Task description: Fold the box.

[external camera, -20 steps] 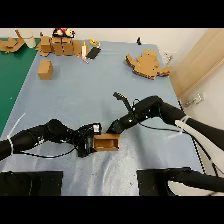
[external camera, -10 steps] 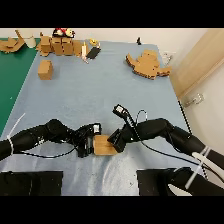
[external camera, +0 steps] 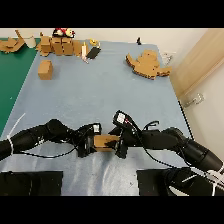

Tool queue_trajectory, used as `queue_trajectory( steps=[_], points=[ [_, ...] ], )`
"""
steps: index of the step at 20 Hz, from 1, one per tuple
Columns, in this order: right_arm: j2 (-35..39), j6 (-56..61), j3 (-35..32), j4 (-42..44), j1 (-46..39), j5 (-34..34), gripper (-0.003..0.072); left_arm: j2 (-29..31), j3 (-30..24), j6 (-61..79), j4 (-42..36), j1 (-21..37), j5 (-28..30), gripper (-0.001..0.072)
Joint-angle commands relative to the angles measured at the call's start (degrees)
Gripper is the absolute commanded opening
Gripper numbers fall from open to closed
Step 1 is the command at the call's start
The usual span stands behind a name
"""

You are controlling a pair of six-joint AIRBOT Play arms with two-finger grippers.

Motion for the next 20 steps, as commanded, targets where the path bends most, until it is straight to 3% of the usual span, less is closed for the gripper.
queue_trajectory(
  steps=[1, 11, 20],
  points=[
    [0.2, -2.8, -0.1, -1.7, 0.7, 0.3, 0.0457, 0.0, 0.0, 0.0, 0.0, 0.0, 0.0, 0.0608],
    [-0.7, -17.6, -0.1, -1.7, 0.7, -3.3, 0.0458, 0.0, 0.0, 0.0, 0.0, 0.0, 0.0, 0.0608],
    [-0.7, -18.9, -0.1, -4.7, 3.9, -0.5, 0.0457, 0.0, 0.0, 0.0, 0.0, 0.0, 0.0, 0.0608]
  ],
)
